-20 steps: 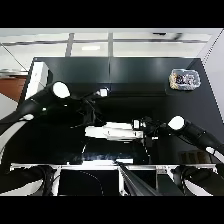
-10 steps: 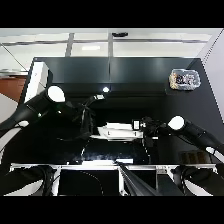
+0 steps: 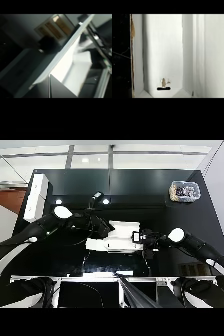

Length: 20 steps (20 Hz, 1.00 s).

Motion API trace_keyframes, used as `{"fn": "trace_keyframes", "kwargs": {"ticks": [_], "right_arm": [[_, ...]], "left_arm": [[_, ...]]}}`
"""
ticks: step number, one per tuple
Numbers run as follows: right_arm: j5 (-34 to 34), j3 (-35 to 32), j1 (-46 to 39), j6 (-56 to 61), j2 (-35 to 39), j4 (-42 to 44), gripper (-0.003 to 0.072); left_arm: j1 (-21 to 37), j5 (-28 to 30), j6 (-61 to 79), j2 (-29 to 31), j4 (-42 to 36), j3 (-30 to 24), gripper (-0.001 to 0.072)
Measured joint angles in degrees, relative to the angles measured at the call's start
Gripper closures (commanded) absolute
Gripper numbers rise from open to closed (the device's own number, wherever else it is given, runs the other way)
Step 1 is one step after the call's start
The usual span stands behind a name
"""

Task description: Fold the box and place the chain.

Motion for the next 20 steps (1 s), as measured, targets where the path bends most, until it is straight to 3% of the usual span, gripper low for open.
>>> {"fn": "trace_keyframes", "kwargs": {"ticks": [8, 14, 15, 17, 20], "right_arm": [[0.04, 0.00, 0.00, 0.02, 0.00, -0.04, 0.0150], [0.04, 0.00, 0.02, 0.00, 0.00, -0.09, 0.0150], [0.02, 0.00, 0.00, 0.00, 0.00, -0.09, 0.0150], [-0.02, 0.00, 0.02, 0.00, 0.00, -0.07, 0.0150], [-0.02, 0.00, 0.00, 0.00, 0.00, -0.07, 0.0150]], "left_arm": [[-3.52, 4.20, 1.16, -4.46, 6.84, 0.11, 0.0680], [2.91, 2.19, 1.25, -0.44, 10.99, 0.68, 0.0675], [5.09, -0.04, 1.25, 0.31, 11.98, 0.70, 0.0636], [9.53, -4.37, 1.25, 1.18, 13.35, 0.74, 0.0006], [14.99, -14.21, 3.45, 1.86, 14.95, 0.74, 0.0004]]}}
